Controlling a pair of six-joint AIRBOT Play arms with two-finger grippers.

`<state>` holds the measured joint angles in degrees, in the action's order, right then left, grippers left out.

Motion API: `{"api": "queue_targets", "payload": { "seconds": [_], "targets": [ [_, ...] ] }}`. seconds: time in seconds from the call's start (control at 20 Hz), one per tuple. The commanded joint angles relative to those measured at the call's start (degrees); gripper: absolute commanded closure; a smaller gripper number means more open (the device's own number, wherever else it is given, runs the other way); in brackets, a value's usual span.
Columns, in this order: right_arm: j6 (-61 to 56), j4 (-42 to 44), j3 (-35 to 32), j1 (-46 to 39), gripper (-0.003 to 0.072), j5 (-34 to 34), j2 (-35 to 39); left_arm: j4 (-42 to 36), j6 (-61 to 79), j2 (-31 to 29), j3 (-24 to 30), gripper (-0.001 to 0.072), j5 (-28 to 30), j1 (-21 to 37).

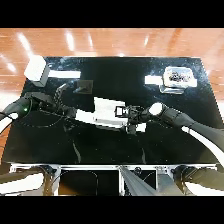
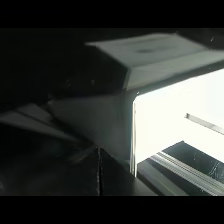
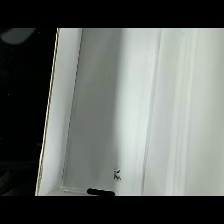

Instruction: Fold the box and place the chain.

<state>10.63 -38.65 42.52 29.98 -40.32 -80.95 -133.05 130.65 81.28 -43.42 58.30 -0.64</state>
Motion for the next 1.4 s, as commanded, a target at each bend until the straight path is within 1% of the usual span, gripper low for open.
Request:
{"api": "queue_targets", "payload": {
  "seconds": [0.0,0.25,0.3,0.4,0.45,0.5,0.55,0.6,0.65,0.8,1.0,1.15,1.35],
  "targets": [
    [-0.09,0.04,0.00,0.02,0.0065,0.11,-0.04,-2.64,1.66,1.22,-0.11,0.0686,1.44,-0.68],
    [-0.11,0.04,0.00,0.02,0.0066,0.11,-0.04,-3.10,1.36,2.16,-0.26,0.0686,3.78,-3.06],
    [-0.11,0.04,0.00,0.02,0.0066,0.11,-0.04,-3.34,1.36,2.14,-0.70,0.0663,4.70,-3.21],
    [-0.11,0.04,0.00,0.02,0.0065,0.09,-0.04,-3.69,0.59,2.14,-2.08,0.0316,5.40,-3.23],
    [-0.11,0.04,0.00,0.02,0.0065,0.09,-0.04,-3.76,-0.28,2.14,-2.99,0.0258,6.32,-3.21],
    [-0.11,0.04,0.00,0.02,0.0066,0.09,-0.04,-3.78,-0.35,2.14,-3.91,0.0258,7.85,-3.21],
    [-0.11,0.04,0.00,0.02,0.0066,0.09,-0.04,-3.82,-0.35,2.14,-4.92,0.0233,9.57,-3.26],
    [-0.11,0.07,0.00,0.02,0.0065,0.09,-0.04,-3.93,-0.37,2.14,-5.84,0.0089,10.86,-3.37],
    [-0.11,0.04,0.00,0.02,0.0065,0.09,-0.04,-4.00,-0.72,2.14,-6.47,0.0079,11.63,-3.41],
    [-0.11,0.04,0.00,0.02,0.0066,0.09,-0.04,-4.02,-1.77,2.14,-8.31,0.0079,14.36,-3.43],
    [-0.11,0.07,0.00,0.02,0.0066,0.11,-0.04,-5.51,-2.51,2.14,-9.46,0.0079,16.70,-4.07],
    [-0.11,0.04,0.00,0.02,0.0066,0.11,-0.04,-5.73,-5.35,2.14,-9.51,0.0079,14.91,-6.03],
    [-0.11,0.07,0.00,0.02,0.0066,0.11,-0.04,-5.20,-6.69,2.08,-10.32,0.0079,14.78,-9.40]
  ]
}}
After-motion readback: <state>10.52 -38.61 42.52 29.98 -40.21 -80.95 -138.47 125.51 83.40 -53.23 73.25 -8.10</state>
